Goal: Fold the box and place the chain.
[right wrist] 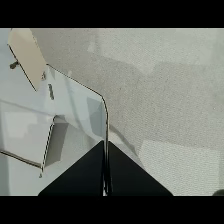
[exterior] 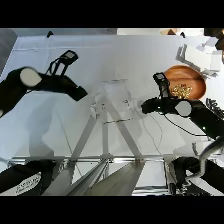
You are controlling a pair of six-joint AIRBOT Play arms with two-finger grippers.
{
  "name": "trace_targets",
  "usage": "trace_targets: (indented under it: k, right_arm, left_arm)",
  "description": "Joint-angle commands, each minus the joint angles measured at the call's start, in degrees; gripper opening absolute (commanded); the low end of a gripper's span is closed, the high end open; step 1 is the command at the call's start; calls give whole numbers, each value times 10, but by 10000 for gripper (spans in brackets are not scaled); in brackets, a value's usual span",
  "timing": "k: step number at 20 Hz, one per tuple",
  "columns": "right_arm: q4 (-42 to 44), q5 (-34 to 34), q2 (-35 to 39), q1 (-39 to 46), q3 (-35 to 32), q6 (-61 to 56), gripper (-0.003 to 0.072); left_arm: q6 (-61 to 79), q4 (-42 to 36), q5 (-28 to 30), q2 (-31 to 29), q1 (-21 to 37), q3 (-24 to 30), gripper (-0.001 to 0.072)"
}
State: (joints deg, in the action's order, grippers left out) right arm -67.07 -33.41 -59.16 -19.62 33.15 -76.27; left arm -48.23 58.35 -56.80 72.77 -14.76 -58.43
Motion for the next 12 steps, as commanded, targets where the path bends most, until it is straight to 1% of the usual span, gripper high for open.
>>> trace_targets:
  k: [1,5,9,12]
  right_arm:
    - [0,0,0,-1,0,0,13]
    - [0,0,0,-1,0,0,13]
    - [0,0,0,-1,0,0,13]
    - [0,0,0,-1,0,0,13]
  left_arm:
    - [159,-149,-73,99,20,-61,703]
    - [261,-199,-69,153,27,-67,703]
    - [326,-282,-68,186,27,-67,703]
    - [343,-293,-51,205,22,-67,702]
